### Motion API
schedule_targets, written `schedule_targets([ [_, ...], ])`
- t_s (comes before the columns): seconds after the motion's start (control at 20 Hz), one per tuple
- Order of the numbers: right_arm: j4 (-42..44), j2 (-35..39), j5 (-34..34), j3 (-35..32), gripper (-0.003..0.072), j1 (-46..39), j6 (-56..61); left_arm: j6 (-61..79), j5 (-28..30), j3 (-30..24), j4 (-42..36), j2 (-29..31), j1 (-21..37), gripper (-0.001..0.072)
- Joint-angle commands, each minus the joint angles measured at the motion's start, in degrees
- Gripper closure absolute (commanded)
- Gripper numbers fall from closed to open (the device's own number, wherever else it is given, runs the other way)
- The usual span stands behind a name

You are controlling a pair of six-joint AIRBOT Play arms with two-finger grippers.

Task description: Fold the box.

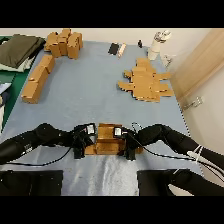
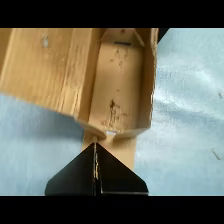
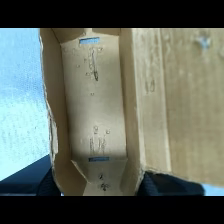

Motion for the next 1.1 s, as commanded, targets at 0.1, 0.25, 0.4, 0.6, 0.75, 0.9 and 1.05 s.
schedule_targets([
  [0.1,0.02,0.0,0.0,0.0,0.0111,0.02,0.0,-55.28,-13.29,0.04,21.44,20.7,4.98,0.0695],
  [0.25,0.02,0.0,0.0,0.0,0.0111,0.02,0.0,-87.1,-15.82,-0.61,33.48,29.0,8.9,0.0695],
  [0.4,0.02,0.0,0.0,0.0,0.0111,0.02,0.0,-95.76,-22.45,-2.14,35.36,26.95,12.81,0.0695],
  [0.6,0.02,0.0,0.0,0.0,0.0111,0.02,0.0,-93.44,-18.05,-4.98,27.76,18.95,12.96,0.0695],
  [0.75,0.02,0.0,0.0,0.0,0.0112,0.02,0.0,-81.74,-13.14,-5.14,15.34,10.75,12.96,0.0696],
  [0.9,0.02,0.0,0.0,0.0,0.0112,0.02,0.0,-74.79,-10.38,-5.14,7.82,4.42,12.96,0.0696],
  [1.05,0.02,0.0,0.0,0.0,0.0112,0.02,0.0,-72.72,-11.1,-5.2,4.87,1.9,12.81,0.0696],
])
